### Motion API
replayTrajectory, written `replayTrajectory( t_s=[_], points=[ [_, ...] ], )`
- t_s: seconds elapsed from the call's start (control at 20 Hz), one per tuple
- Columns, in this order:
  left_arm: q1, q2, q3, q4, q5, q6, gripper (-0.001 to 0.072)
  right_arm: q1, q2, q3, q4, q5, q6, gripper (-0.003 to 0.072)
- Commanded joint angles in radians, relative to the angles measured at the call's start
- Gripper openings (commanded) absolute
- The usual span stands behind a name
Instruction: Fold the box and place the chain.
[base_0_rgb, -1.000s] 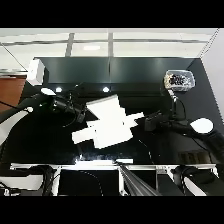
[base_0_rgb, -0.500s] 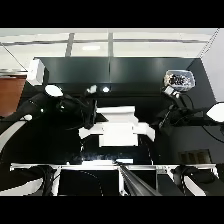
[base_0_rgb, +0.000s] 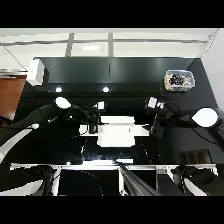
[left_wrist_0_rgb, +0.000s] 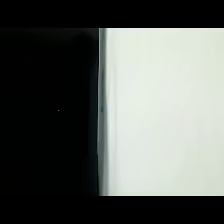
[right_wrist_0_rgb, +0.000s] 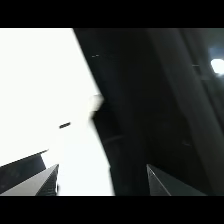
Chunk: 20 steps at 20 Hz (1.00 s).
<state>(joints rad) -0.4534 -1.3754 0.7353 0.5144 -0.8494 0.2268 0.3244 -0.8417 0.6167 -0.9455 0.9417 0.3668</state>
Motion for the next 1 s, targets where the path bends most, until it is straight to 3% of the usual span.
replayTrajectory(
  t_s=[0.0,0.45,0.8,0.95],
  points=[
    [-0.003,-0.027,-0.008,0.002,0.030,0.010,0.0026,0.066,-0.019,-0.071,0.010,-0.042,-0.049,0.0630],
    [-0.003,-0.025,-0.005,0.009,0.031,0.010,0.0026,0.174,-0.162,-0.115,0.101,-0.163,-0.122,0.0630],
    [-0.003,-0.025,-0.005,0.009,0.030,0.010,0.0027,0.230,-0.206,-0.114,0.092,-0.153,-0.196,0.0630],
    [-0.003,-0.025,-0.005,0.009,0.029,0.010,0.0027,0.227,-0.206,-0.077,-0.017,-0.034,-0.195,0.0630]
  ],
)
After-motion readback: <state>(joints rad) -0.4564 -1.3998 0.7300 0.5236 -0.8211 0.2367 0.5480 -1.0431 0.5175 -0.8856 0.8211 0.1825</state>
